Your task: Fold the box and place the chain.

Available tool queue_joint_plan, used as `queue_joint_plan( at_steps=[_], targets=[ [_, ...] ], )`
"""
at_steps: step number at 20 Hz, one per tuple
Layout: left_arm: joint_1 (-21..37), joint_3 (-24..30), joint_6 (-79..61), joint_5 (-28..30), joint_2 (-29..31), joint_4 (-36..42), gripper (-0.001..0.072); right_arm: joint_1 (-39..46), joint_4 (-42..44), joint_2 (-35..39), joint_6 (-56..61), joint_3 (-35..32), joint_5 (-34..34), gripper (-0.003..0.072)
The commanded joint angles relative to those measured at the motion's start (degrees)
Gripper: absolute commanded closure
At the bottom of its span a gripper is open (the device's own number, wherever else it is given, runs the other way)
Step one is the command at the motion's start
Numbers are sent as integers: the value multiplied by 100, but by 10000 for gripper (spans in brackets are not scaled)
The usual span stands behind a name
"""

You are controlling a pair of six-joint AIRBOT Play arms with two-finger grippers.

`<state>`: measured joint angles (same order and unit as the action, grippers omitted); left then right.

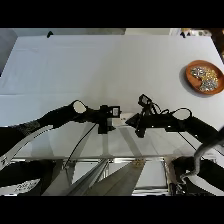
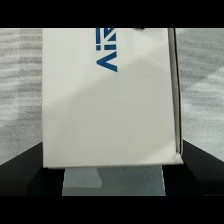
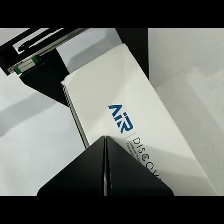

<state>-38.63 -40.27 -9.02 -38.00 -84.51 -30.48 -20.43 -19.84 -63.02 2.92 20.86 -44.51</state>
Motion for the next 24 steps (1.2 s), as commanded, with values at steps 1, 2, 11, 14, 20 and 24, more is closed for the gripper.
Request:
queue_joint_plan(
  at_steps=[1, 2, 11, 14, 20, 24],
  targets=[
    [-2, 2, 2, 0, 4, 2, 697, 2, -330, -9, 184, -66, 282, 672],
    [-2, 2, 2, 2, 4, 2, 697, 2, -385, -9, 238, -66, 289, 672],
    [-2, 2, 2, 2, 4, 2, 697, 11, -1620, 1058, 2140, 885, -455, 669],
    [-2, 2, 2, 0, 4, 2, 697, 367, -4369, 1569, 4503, 1648, -732, 673],
    [-2, 2, 2, 0, 4, 2, 697, 2245, -5687, 1565, 6588, 1989, -2638, 668],
    [-2, 2, 4, 72, 7, 168, 697, 2927, -5685, 1565, 6673, 1989, -2708, 606]
  ],
)
